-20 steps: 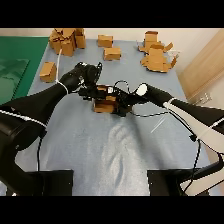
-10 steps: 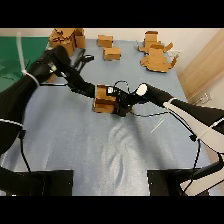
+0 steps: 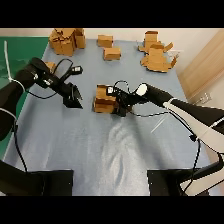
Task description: Fold the box.
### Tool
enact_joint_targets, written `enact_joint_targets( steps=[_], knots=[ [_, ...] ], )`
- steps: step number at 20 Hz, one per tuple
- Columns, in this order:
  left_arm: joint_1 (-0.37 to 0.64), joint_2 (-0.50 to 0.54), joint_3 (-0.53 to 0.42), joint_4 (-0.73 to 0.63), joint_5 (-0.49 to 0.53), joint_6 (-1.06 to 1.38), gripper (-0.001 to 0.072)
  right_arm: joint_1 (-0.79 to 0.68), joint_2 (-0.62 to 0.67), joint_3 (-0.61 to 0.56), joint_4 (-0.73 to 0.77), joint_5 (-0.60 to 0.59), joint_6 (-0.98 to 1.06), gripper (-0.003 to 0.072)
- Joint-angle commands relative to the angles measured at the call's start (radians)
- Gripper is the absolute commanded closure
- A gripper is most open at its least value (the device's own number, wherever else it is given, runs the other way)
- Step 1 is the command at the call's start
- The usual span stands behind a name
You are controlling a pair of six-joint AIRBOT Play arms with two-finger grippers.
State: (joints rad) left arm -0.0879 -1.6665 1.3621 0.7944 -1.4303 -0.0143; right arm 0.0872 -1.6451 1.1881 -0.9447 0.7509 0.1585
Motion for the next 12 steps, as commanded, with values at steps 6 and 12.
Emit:
enact_joint_targets(
  steps=[6, 12],
  knots=[
    [-0.049, -0.098, -0.023, -0.085, 0.132, 0.392, 0.0008, 0.000, 0.000, 0.000, 0.000, 0.000, 0.000, 0.0339],
    [-0.081, -0.110, -0.023, -0.129, 0.214, 0.364, 0.0008, 0.000, 0.000, 0.000, 0.000, 0.001, 0.000, 0.0339]
  ],
)
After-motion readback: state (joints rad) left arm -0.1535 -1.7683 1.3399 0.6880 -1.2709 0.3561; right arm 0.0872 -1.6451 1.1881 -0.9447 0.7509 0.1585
